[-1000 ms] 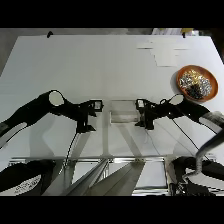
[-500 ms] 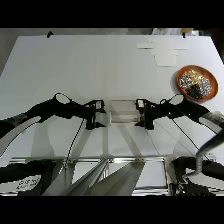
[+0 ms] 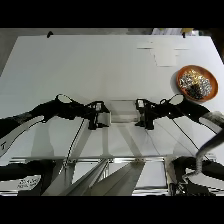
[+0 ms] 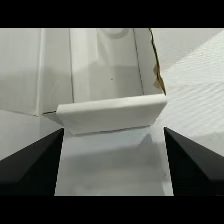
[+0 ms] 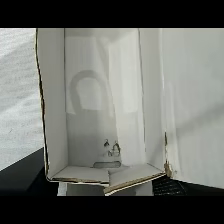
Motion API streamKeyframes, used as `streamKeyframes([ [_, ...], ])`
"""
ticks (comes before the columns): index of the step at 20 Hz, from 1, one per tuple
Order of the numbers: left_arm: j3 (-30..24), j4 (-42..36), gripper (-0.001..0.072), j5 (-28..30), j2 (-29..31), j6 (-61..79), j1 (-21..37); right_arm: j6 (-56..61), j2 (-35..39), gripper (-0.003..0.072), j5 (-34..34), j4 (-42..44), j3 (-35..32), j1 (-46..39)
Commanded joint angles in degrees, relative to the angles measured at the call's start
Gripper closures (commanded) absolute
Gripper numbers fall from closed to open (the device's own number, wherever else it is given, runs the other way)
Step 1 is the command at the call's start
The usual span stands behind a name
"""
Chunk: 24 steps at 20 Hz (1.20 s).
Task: Fold the box and place the chain.
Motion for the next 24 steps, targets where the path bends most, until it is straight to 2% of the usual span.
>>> streamKeyframes([
  [1, 0.07, -0.5, 0.0009, 0.31, -0.09, 0.74, -0.59, 0.0, 0.04, 0.0281, 0.02, 0.0, -0.02, 0.0],
  [16, 0.2, -3.89, 0.0011, 3.43, -0.17, -0.15, -2.8, 0.02, 0.04, 0.0281, 0.02, 0.0, -0.02, 0.0],
  [24, 1.95, -5.16, 0.0017, 4.66, -1.36, -4.0, -3.17, 0.0, 0.04, 0.0281, 0.02, 0.0, -0.02, 0.0],
])
